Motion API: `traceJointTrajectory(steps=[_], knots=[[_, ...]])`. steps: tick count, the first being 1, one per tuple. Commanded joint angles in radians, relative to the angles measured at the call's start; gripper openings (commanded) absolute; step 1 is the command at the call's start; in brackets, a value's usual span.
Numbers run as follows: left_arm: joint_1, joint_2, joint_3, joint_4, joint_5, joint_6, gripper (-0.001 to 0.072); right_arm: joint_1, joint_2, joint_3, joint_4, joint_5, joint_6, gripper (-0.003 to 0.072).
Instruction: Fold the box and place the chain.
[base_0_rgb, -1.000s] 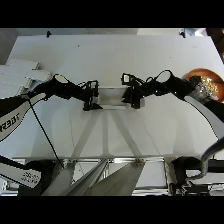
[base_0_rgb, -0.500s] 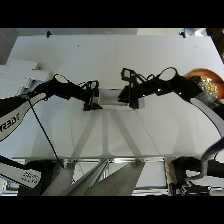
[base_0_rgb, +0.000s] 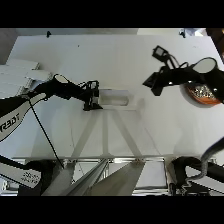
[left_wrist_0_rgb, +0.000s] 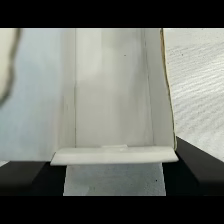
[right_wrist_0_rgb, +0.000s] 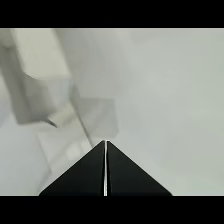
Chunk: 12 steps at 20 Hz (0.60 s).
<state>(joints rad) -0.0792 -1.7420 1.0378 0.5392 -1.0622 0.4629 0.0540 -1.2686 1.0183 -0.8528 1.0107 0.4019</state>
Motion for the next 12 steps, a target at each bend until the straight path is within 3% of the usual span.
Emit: traceJointTrajectory(steps=[1, 4, 8, 12], knots=[[0.001, 0.000, 0.000, 0.000, -0.001, 0.000, 0.0280, -0.071, -0.019, -0.016, -0.232, 0.001, 0.356, 0.0013], [0.001, 0.000, 0.000, 0.000, 0.000, 0.000, 0.0280, -0.061, -0.100, -0.047, -0.249, 0.021, 0.500, 0.0010], [0.001, 0.000, 0.000, 0.000, 0.000, 0.000, 0.0280, 0.008, -0.229, -0.047, -0.225, 0.074, 0.507, 0.0009], [0.001, 0.000, 0.000, 0.000, -0.001, 0.000, 0.0280, 0.054, -0.290, -0.047, -0.079, 0.082, 0.481, 0.0008]])
